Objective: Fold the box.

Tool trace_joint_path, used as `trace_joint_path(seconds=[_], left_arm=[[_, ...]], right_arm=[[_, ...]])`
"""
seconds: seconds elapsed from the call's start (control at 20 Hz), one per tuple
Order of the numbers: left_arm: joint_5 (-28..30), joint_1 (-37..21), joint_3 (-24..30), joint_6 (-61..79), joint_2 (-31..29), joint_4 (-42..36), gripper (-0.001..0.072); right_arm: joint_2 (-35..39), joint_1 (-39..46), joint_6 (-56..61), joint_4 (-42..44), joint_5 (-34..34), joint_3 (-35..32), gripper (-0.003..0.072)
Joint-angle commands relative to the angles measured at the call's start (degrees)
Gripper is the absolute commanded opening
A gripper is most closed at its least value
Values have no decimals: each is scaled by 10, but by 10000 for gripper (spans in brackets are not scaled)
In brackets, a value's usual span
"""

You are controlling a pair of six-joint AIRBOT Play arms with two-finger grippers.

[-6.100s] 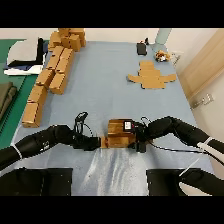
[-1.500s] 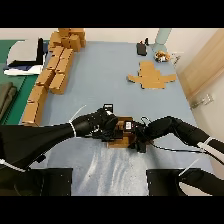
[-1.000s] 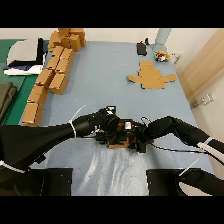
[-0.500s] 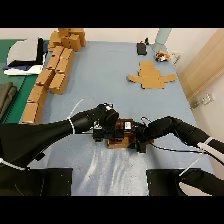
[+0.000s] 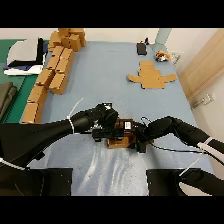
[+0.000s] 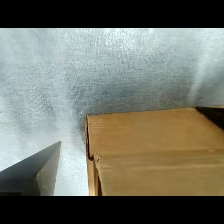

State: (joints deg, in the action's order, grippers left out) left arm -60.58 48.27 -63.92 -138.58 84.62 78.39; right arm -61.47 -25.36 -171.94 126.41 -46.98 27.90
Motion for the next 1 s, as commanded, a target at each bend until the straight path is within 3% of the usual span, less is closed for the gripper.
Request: trace_joint_path(seconds=[0.0, 0.05, 0.1, 0.35, 0.4, 0.45, 0.5, 0.95], left_arm=[[-2, 0, 1, -10, 0, 0, 659], [-12, 1, 1, -22, 0, 1, 595], [-20, 3, 1, -23, 0, 6, 478], [-21, 14, 1, -24, 0, 15, 450], [-22, 17, 1, -24, 1, 19, 293], [-21, 21, 1, -19, 2, 26, 48], [-17, 25, 1, -16, 3, 28, 16], [-18, 38, -1, -16, 21, 28, 16]], right_arm=[[0, 0, 0, 0, 0, 0, 469], [0, 0, 0, 0, 0, 0, 469], [0, 0, 0, 0, 0, 0, 469], [0, 0, 0, 0, 0, 0, 469], [0, 0, 0, 0, 0, 0, 470], [0, 0, 0, 0, 0, 0, 470], [0, 0, 0, 0, 0, 0, 469], [0, 0, 0, 0, 0, 0, 470]])
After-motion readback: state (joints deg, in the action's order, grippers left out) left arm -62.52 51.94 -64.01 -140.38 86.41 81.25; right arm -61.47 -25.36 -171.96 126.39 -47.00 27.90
